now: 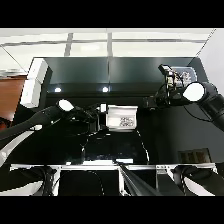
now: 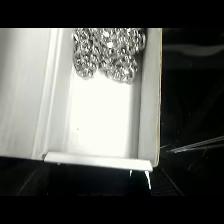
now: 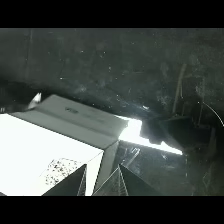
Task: Fold the box and place the chain.
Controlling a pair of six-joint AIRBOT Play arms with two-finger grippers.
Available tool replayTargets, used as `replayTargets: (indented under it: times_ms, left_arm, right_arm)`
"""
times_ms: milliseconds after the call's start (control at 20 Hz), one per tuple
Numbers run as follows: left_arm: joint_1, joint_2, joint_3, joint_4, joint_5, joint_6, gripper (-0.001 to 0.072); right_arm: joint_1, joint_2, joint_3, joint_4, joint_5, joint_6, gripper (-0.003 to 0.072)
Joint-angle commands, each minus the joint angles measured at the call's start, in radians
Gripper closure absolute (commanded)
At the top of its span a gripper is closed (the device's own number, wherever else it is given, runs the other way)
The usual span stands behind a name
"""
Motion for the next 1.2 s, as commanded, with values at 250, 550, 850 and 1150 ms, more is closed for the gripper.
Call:
replayTargets:
  times_ms: [250,550,850,1150]
  left_arm:
    - [-0.032,-0.001,0.002,0.002,0.005,0.004,0.0275]
    - [-0.032,-0.001,0.002,0.002,0.005,0.004,0.0286]
    - [-0.032,-0.001,0.001,0.002,0.005,0.004,0.0286]
    - [-0.032,-0.001,0.001,0.002,0.005,0.004,0.0286]
  right_arm:
    - [0.0,-0.004,0.0,0.042,-0.025,0.001,0.0138]
    - [0.062,-0.07,0.0,0.158,-0.004,-0.237,0.0014]
    - [0.127,-0.073,0.0,0.157,0.102,-0.954,0.0015]
    - [0.129,-0.078,-0.002,0.241,0.073,-1.186,0.0015]
